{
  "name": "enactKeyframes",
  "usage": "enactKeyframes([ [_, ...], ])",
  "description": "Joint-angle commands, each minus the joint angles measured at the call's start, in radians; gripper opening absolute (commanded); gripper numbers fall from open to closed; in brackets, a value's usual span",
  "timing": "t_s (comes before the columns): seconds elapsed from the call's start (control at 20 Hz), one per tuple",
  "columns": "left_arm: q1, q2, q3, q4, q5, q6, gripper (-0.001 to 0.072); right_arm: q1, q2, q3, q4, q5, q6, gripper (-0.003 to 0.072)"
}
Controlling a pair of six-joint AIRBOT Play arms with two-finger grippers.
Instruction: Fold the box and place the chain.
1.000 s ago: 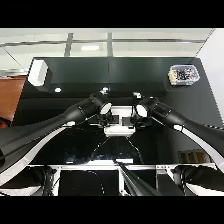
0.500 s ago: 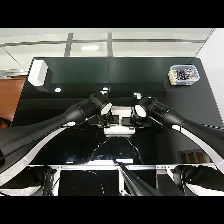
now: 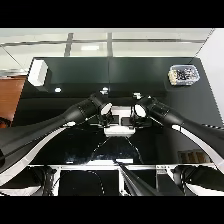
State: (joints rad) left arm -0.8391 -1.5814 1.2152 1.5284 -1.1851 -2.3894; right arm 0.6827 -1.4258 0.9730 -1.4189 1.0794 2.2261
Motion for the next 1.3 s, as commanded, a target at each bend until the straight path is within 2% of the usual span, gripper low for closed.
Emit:
enactKeyframes([
  [0.0, 0.001, 0.0, 0.0, 0.0, 0.0, 0.0, 0.0026, -0.002, 0.012, 0.015, -0.018, 0.002, -0.04, 0.0406],
  [0.05, 0.001, 0.0, 0.0, 0.0, -0.001, 0.0, 0.0025, -0.002, 0.027, 0.035, -0.049, 0.023, -0.088, 0.0441],
  [0.25, 0.001, 0.0, 0.0, 0.0, -0.001, 0.0, 0.0025, -0.01, 0.152, 0.137, -0.159, 0.172, -0.218, 0.0441],
  [0.35, 0.001, 0.0, 0.0, 0.0, -0.002, 0.0, 0.0026, -0.027, 0.243, 0.181, -0.288, 0.244, -0.28, 0.0441],
  [0.5, 0.001, 0.0, 0.0, 0.0, -0.002, 0.0, 0.0025, -0.107, 0.343, 0.183, -0.716, 0.17, -0.234, 0.0439],
  [0.55, 0.001, 0.0, 0.0, 0.0, -0.002, 0.0, 0.0026, -0.164, 0.341, 0.181, -0.78, 0.101, -0.208, 0.0439],
  [0.6, 0.001, 0.0, 0.0, 0.0, -0.002, 0.0, 0.0025, -0.248, 0.332, 0.164, -0.783, -0.027, -0.199, 0.044],
  [0.65, 0.001, 0.0, 0.0, 0.0, -0.002, 0.0, 0.0025, -0.335, 0.317, 0.14, -0.768, -0.163, -0.199, 0.052],
  [0.7, 0.001, 0.0, 0.0, 0.0, -0.002, 0.0, 0.0025, -0.428, 0.283, 0.123, -0.742, -0.281, -0.199, 0.072],
  [0.8, 0.001, 0.0, 0.0, 0.0, -0.002, 0.0, 0.0026, -0.591, 0.18, 0.146, -0.62, -0.426, -0.2, 0.072],
  [0.85, 0.001, 0.0, 0.0, 0.0, -0.002, 0.0, 0.0026, -0.653, 0.117, 0.192, -0.534, -0.457, -0.2, 0.072],
  [0.95, 0.001, 0.0, 0.0, 0.0, 0.0, 0.0, 0.0026, -0.747, -0.051, 0.36, -0.383, -0.409, -0.226, 0.072],
  [1.1, 0.001, 0.0, 0.0, 0.0, 0.0, 0.0, 0.0026, -0.832, -0.327, 0.676, -0.224, -0.19, -0.326, 0.072],
  [1.2, 0.001, 0.0, 0.0, 0.0, 0.003, 0.0, 0.0025, -0.877, -0.454, 0.803, -0.106, -0.128, -0.414, 0.072],
  [1.25, 0.001, 0.0, 0.0, 0.0, -0.009, 0.0, 0.0026, -0.896, -0.493, 0.826, -0.039, -0.132, -0.43, 0.072],
])
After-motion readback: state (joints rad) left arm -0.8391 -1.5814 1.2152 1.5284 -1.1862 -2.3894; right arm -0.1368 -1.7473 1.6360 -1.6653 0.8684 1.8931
